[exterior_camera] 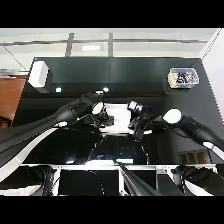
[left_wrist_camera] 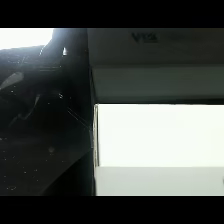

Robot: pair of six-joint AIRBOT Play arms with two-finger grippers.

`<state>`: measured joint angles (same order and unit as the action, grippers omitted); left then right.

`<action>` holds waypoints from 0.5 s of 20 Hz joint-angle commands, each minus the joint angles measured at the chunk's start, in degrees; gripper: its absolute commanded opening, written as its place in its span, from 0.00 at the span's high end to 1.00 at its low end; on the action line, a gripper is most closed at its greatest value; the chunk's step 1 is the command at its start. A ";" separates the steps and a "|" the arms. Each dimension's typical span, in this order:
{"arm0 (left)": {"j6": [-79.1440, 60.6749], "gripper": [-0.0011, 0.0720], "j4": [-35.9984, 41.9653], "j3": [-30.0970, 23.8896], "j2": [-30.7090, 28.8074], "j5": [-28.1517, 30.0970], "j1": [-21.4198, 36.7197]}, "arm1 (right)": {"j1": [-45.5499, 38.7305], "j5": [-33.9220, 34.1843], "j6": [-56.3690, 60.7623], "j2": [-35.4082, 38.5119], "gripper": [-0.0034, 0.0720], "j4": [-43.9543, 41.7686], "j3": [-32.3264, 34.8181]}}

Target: Fold the box and place the chain.

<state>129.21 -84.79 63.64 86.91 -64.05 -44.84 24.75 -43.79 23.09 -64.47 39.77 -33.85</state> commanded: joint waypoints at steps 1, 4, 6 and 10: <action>0.00 0.95 -0.22 0.07 0.00 -0.74 0.09 | -8.96 -11.65 23.58 6.67 0.93 10.88 -0.90; 0.00 0.95 0.07 0.07 0.00 -1.09 0.13 | -24.68 -12.46 38.93 9.49 0.93 13.11 -0.72; 0.00 0.95 0.31 0.07 0.00 -1.20 0.11 | -33.70 -8.59 47.69 9.42 0.93 9.38 1.49; 0.00 0.95 0.26 0.07 0.00 -1.09 0.22 | -38.58 -7.63 55.52 5.81 0.93 6.56 5.77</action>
<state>129.21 -84.66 63.64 86.89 -65.10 -44.71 -8.93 -51.31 69.67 -56.86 47.99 -30.50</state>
